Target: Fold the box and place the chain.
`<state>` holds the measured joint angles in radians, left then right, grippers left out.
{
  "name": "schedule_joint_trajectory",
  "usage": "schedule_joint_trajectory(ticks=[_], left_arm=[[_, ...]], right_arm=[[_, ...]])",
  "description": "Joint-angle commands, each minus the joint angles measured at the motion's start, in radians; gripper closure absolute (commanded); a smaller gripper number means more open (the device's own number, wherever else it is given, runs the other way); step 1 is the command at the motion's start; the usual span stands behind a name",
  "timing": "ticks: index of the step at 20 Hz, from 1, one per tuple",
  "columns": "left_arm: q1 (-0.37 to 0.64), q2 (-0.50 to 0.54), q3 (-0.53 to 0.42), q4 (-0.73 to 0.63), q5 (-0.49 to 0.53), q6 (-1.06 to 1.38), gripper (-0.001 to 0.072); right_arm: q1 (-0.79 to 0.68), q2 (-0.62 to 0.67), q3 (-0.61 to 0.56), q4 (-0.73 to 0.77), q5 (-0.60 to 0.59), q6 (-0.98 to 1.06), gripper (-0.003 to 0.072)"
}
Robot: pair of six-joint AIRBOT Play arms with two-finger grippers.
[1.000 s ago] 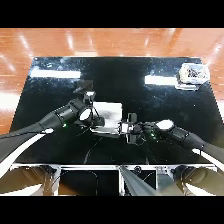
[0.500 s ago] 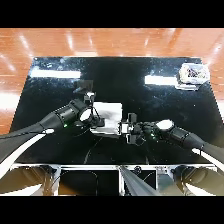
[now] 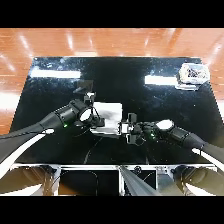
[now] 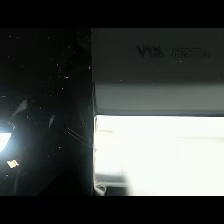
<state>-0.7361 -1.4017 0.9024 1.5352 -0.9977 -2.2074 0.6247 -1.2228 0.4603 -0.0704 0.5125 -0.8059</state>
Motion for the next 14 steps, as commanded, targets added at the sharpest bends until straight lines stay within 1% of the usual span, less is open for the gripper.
schedule_joint_trajectory(ticks=[1,6,8,9,12,13,14], left_arm=[[-0.001,0.0,0.0,0.0,0.002,0.0,0.0691],[-0.001,0.0,0.0,0.001,0.002,0.0,0.0691],[-0.001,0.0,0.0,0.0,0.003,0.0,0.069],[-0.001,0.0,0.0,0.0,0.002,0.0,0.069],[-0.001,0.0,0.0,0.0,0.002,0.0,0.069],[-0.001,0.0,0.0,0.0,0.002,0.0,0.069],[-0.001,0.0,0.0,0.0,0.002,0.0,0.0691]], right_arm=[[0.001,0.0,0.001,0.0,0.001,0.001,0.0297],[0.001,0.0,0.001,0.0,0.001,0.0,0.0303],[0.001,0.0,0.001,0.0,0.001,0.0,0.0453],[0.001,0.0,0.001,0.0,0.001,0.001,0.0427],[0.001,0.0,0.001,0.0,0.001,0.001,0.0425],[0.001,0.0,0.001,0.0,0.001,0.001,0.0317],[0.001,0.0,0.001,0.0,0.0,0.001,0.0188]])
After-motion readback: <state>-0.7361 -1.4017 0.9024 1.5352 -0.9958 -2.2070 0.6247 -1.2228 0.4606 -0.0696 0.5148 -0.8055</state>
